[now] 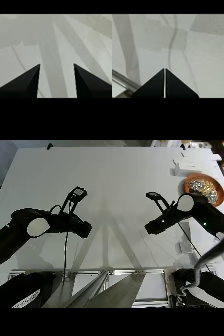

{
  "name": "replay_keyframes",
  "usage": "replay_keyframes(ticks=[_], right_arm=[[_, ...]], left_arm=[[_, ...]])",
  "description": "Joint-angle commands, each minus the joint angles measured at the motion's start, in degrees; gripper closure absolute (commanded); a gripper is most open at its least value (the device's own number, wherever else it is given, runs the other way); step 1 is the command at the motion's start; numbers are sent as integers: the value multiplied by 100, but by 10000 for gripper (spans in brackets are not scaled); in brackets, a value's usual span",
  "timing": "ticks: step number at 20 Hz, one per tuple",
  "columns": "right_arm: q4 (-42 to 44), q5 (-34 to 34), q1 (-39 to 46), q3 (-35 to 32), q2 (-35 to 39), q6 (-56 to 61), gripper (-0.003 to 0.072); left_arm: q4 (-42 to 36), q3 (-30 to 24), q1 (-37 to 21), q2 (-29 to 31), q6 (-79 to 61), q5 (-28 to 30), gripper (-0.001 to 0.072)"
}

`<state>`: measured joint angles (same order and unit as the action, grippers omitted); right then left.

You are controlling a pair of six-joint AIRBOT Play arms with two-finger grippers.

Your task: Fold the box and place the chain.

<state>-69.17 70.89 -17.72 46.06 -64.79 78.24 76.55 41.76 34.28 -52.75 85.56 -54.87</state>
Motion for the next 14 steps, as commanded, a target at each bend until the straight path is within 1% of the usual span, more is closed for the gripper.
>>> replay_keyframes(ticks=[1,4,6,7,11,12,13,14], right_arm=[[-417,-240,0,2,2,315,665],[-1871,61,225,13,4,754,664],[-2756,442,678,98,7,789,664],[-3064,529,960,140,39,796,664],[-3707,273,2485,293,212,824,664],[-3895,168,2909,315,256,802,653],[-4022,105,3331,334,293,680,549],[-4159,33,3707,345,330,636,373]], left_arm=[[2,2,2,4,-2,-2,265],[2,2,2,4,-2,-2,265],[0,2,2,4,-2,2,265],[2,2,2,4,-2,0,265],[2,2,2,4,-2,0,265],[0,2,2,4,-2,0,265],[2,2,2,4,-2,0,265],[2,2,2,4,-2,2,265]])
